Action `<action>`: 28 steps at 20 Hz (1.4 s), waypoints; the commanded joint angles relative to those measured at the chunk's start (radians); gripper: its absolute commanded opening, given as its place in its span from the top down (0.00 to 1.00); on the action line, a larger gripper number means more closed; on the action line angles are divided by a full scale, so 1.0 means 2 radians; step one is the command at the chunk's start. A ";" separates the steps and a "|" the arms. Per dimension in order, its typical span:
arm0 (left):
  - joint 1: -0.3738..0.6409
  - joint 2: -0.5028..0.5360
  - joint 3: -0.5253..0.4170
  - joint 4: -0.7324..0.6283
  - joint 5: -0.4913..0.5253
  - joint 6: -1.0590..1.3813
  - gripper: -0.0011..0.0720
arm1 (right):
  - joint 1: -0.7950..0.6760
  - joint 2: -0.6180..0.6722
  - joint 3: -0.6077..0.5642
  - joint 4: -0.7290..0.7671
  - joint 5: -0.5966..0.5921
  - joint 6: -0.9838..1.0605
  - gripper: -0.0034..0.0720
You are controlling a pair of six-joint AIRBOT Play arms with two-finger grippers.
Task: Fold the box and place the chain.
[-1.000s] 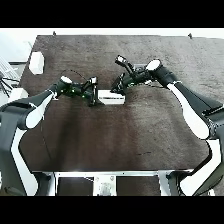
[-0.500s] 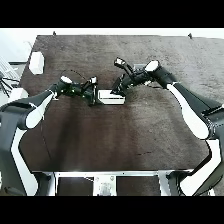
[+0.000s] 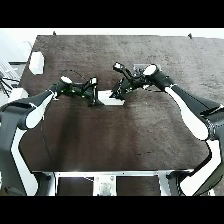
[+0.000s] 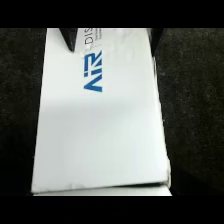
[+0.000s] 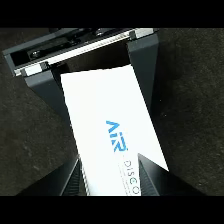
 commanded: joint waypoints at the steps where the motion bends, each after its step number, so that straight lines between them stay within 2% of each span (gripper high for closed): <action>1: 0.000 0.000 0.001 -0.001 0.002 -0.001 0.59 | -0.002 0.002 -0.002 0.037 0.006 0.000 0.42; 6: 0.000 0.000 0.001 -0.001 0.002 -0.001 0.59 | -0.002 0.002 -0.003 0.036 0.039 0.001 0.42; 11: 0.000 0.000 0.001 -0.001 0.002 -0.001 0.59 | -0.003 0.002 -0.003 0.001 0.040 0.001 0.42; 15: 0.000 0.000 0.001 -0.001 0.002 -0.001 0.59 | -0.011 0.003 -0.003 0.043 0.040 -0.003 0.43; 18: 0.000 0.000 0.001 -0.001 0.002 -0.001 0.59 | -0.019 0.003 -0.003 0.078 0.040 -0.011 0.60; 20: 0.000 0.000 0.001 -0.001 0.002 -0.001 0.59 | -0.022 0.003 -0.003 0.085 0.040 -0.011 0.62; 22: 0.000 0.000 0.001 -0.001 0.002 -0.001 0.59 | -0.022 0.003 -0.003 0.085 0.040 -0.013 0.75; 24: 0.000 0.000 0.001 -0.001 0.002 -0.001 0.59 | -0.022 0.003 -0.005 0.085 0.038 -0.013 0.94; 28: 0.000 0.000 0.001 -0.001 0.002 -0.001 0.59 | -0.022 0.003 -0.038 0.085 0.030 -0.013 0.94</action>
